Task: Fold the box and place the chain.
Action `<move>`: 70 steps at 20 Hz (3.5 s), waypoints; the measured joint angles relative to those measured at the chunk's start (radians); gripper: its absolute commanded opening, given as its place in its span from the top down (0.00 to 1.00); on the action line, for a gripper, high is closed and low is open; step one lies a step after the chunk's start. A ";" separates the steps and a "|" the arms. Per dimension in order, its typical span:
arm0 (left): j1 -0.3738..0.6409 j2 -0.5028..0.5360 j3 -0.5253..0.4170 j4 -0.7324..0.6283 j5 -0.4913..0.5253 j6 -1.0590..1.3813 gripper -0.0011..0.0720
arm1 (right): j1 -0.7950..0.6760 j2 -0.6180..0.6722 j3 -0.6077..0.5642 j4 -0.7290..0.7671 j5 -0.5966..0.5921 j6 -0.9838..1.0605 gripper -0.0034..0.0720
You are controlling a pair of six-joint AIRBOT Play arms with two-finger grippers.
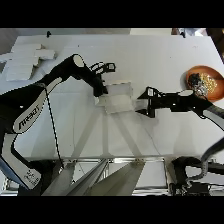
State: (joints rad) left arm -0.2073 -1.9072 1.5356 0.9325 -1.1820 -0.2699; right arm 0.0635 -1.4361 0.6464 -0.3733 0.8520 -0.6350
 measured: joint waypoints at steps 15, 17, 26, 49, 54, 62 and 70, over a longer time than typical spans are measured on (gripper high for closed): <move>0.000 0.000 0.000 0.000 0.000 0.000 0.96 | 0.072 -0.033 0.014 0.247 -0.107 -0.100 0.04; 0.000 0.000 0.000 0.000 0.000 -0.002 0.96 | 0.073 -0.033 0.024 0.253 -0.107 -0.090 0.04; 0.000 0.000 0.000 0.000 0.000 0.000 0.96 | 0.073 -0.033 0.053 0.206 -0.108 0.018 0.04; 0.000 0.000 0.000 0.000 0.000 0.000 0.96 | 0.072 0.007 0.113 0.119 -0.152 0.077 0.04; 0.000 0.000 0.000 0.000 0.000 0.000 0.96 | 0.072 -0.047 0.174 0.112 -0.101 0.087 0.04; 0.000 0.000 0.000 0.000 0.000 0.000 0.96 | 0.072 -0.146 0.302 0.012 -0.009 0.144 0.04; 0.000 0.000 0.000 0.000 0.000 0.000 0.96 | 0.048 -0.189 0.391 -0.080 0.076 0.180 0.04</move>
State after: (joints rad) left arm -0.2073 -1.9076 1.5356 0.9325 -1.1820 -0.2699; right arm 0.1116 -1.6249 1.0370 -0.4534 0.9283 -0.4553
